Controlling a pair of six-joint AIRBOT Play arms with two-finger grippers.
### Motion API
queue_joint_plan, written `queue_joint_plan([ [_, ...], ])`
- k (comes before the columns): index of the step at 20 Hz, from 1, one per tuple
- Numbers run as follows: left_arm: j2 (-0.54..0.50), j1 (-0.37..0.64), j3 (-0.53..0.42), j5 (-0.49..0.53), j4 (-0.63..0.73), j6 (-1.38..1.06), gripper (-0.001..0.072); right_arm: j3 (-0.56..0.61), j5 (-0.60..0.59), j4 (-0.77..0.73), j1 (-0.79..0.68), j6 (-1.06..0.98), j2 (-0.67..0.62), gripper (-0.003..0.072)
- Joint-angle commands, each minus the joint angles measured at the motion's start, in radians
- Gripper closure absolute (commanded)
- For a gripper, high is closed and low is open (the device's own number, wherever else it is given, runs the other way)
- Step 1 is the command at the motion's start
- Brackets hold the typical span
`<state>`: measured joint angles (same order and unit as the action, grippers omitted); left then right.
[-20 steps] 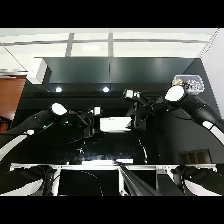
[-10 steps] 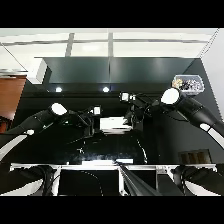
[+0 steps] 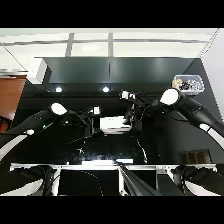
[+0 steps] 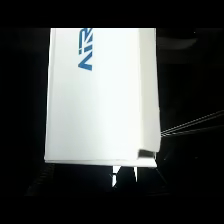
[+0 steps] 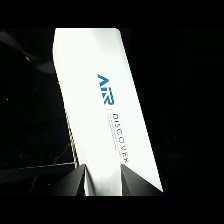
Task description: Fold the box and place the chain.
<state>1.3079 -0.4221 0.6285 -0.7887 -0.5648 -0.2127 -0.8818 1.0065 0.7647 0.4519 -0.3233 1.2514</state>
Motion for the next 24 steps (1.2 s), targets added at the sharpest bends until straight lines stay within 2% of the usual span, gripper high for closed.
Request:
queue_joint_plan([
  [1, -0.001, 0.0, 0.001, -0.001, 0.0, -0.001, 0.0311, 0.006, -0.032, 0.002, 0.011, -0.011, 0.002, 0.0443],
  [10, -0.001, 0.0, 0.001, -0.002, 0.0, -0.001, 0.0311, 0.006, -0.042, 0.003, 0.038, -0.029, 0.029, 0.044],
  [12, -0.001, 0.0, 0.001, -0.002, 0.0, -0.001, 0.0311, 0.006, -0.042, 0.003, 0.037, -0.033, 0.029, 0.0399],
  [24, -0.001, 0.0, 0.001, -0.005, 0.0, -0.001, 0.0311, 0.007, -0.001, 0.015, 0.046, -0.092, 0.028, 0.0401],
])
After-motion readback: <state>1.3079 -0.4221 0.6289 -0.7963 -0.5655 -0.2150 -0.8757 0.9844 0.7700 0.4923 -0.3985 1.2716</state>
